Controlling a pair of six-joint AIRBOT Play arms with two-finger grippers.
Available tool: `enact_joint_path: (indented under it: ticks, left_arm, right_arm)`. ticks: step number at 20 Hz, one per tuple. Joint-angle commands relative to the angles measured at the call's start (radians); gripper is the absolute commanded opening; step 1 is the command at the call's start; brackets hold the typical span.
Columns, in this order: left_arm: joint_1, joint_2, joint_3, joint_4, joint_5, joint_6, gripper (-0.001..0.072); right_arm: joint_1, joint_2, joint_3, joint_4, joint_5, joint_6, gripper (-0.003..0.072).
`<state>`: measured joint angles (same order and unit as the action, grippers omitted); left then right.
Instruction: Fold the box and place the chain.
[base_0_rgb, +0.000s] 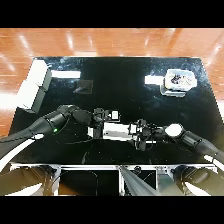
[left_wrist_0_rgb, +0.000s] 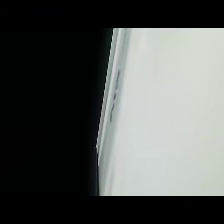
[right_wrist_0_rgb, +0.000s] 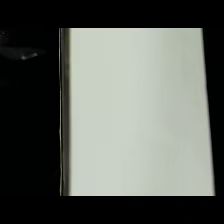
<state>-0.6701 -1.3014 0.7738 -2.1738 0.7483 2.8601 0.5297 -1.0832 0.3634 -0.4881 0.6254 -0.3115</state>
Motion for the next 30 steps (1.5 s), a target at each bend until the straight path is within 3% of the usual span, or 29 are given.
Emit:
enact_joint_path:
  ticks: [1,13,14,15,16,17,18,22,26,30]
  left_arm:
    - [0.000,0.000,0.000,0.000,0.004,-0.038,0.0016]
    - [0.000,0.000,0.001,-0.005,0.001,-0.043,0.0018]
    - [0.000,0.000,0.004,-0.008,0.006,-0.046,0.0039]
    - [0.000,0.001,0.009,-0.008,0.013,-0.051,0.0181]
    - [0.000,0.002,0.018,-0.008,0.012,-0.073,0.0400]
    - [0.000,0.002,0.029,-0.007,0.012,-0.105,0.0537]
    - [0.000,0.002,0.040,-0.006,0.012,-0.134,0.0581]
    - [0.002,0.003,0.079,0.022,0.062,-0.167,0.0610]
    - [0.004,0.015,0.105,0.211,0.156,-0.358,0.0610]
    - [0.006,0.107,0.109,0.343,0.254,-0.483,0.0610]
  right_arm:
    - [0.001,0.000,0.001,-0.001,0.000,0.002,0.0545]
    - [0.000,0.000,0.001,-0.001,0.014,0.005,0.0545]
    - [0.000,0.000,0.001,-0.001,0.014,0.006,0.0546]
    - [0.000,0.000,0.001,-0.001,0.014,0.006,0.0545]
    - [0.000,0.000,0.001,-0.001,0.014,0.005,0.0545]
    - [0.000,0.000,0.001,-0.001,0.014,0.005,0.0545]
    - [0.000,0.000,0.001,-0.001,0.014,0.006,0.0545]
    - [0.000,0.000,0.001,-0.001,0.014,0.005,0.0545]
    - [0.000,0.000,0.001,-0.001,0.014,0.006,0.0545]
    - [0.000,0.000,0.001,-0.001,0.013,0.006,0.0544]
